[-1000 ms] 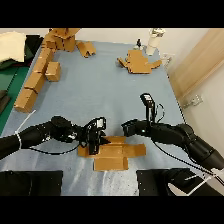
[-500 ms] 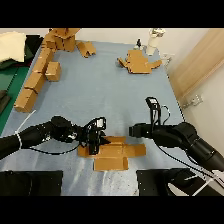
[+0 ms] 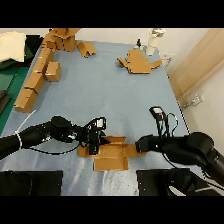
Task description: Fold the box.
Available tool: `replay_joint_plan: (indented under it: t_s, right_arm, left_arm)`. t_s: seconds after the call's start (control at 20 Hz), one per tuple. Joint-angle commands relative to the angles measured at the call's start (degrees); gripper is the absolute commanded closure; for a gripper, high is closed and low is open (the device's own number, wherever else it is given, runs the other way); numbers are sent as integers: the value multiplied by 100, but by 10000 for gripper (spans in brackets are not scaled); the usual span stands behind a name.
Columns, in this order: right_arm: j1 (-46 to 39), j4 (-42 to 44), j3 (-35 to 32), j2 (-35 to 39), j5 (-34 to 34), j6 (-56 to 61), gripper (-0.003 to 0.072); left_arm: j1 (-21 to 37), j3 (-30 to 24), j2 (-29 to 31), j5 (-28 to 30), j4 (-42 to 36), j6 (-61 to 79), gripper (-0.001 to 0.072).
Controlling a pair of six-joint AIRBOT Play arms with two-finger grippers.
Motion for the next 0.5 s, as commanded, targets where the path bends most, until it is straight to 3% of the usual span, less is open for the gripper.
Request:
replay_joint_plan:
  t_s: [0.0, 0.15, 0.3, 0.35, 0.4, 0.45]
  right_arm:
    - [1163, 299, -4, 299, -415, -197, 686]
    - [2614, 186, -105, 11, -337, -855, 686]
    - [4004, -717, -358, -586, -105, -2076, 658]
    - [4299, -1021, -446, -846, 105, -2319, 433]
    - [4474, -1248, -483, -1088, 295, -2406, 267]
    - [4551, -1403, -472, -1329, 455, -2426, 240]
  left_arm:
    - [-2, 0, -2, 2, -2, 2, 696]
    - [-2, 0, -2, 4, -2, 2, 696]
    - [-2, 0, -2, 4, -2, 2, 696]
    - [-2, 0, -2, 4, -2, 2, 696]
    - [-2, 0, -2, 4, -2, 2, 696]
    - [-2, 0, -2, 7, -2, 2, 696]
